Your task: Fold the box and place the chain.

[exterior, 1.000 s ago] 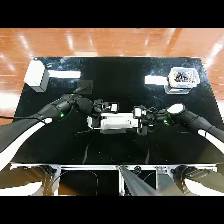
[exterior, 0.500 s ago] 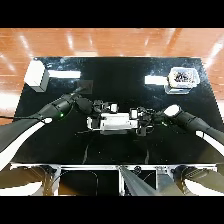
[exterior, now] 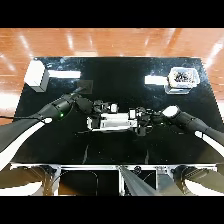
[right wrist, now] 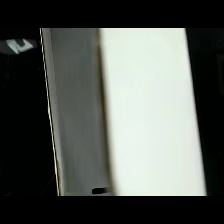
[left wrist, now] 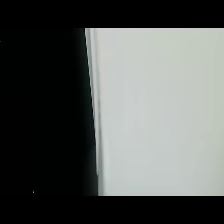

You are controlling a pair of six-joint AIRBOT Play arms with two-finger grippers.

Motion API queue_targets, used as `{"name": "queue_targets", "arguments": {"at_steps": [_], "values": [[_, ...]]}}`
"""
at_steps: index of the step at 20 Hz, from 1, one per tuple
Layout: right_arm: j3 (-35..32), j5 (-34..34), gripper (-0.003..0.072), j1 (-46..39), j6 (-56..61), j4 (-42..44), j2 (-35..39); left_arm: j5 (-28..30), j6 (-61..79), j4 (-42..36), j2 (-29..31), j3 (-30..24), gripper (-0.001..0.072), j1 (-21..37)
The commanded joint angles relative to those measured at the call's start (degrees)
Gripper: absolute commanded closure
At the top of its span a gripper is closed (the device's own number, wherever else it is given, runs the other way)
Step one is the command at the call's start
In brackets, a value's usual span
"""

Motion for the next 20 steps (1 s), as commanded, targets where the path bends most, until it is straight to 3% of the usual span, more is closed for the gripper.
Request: {"name": "queue_targets", "arguments": {"at_steps": [1,5,6,7,8,9,13,20], "values": [[0.0,-0.4,0.0138,0.1,0.2,-0.2,0.0,-0.1,0.0,0.0,0.0,0.0,0.0682,0.0],[0.0,-0.4,0.0139,0.1,0.2,-0.2,0.0,0.2,-0.1,-0.5,0.0,0.0,0.0679,0.0],[0.0,-0.4,0.0139,0.1,0.2,-0.2,0.0,0.2,-0.1,-0.5,0.0,0.0,0.0650,0.0],[0.0,-0.4,0.0139,0.1,0.2,-0.2,0.0,0.1,-1.2,-0.5,0.0,0.0,0.0493,-0.1],[0.0,-0.4,0.0138,0.1,0.2,-0.2,0.0,-0.1,-3.0,-0.7,0.0,0.2,0.0249,-0.1],[0.0,-0.4,0.0139,0.1,0.2,-0.2,0.0,0.0,-5.0,-0.9,0.0,0.4,0.0122,-0.1],[0.0,-0.4,0.0139,0.1,0.2,-0.2,0.0,1.0,-9.6,-0.8,0.0,2.9,0.0093,0.0],[0.0,-0.5,0.0139,0.1,0.3,-0.1,0.0,8.6,-17.9,2.0,0.7,8.3,0.0093,1.5]]}}
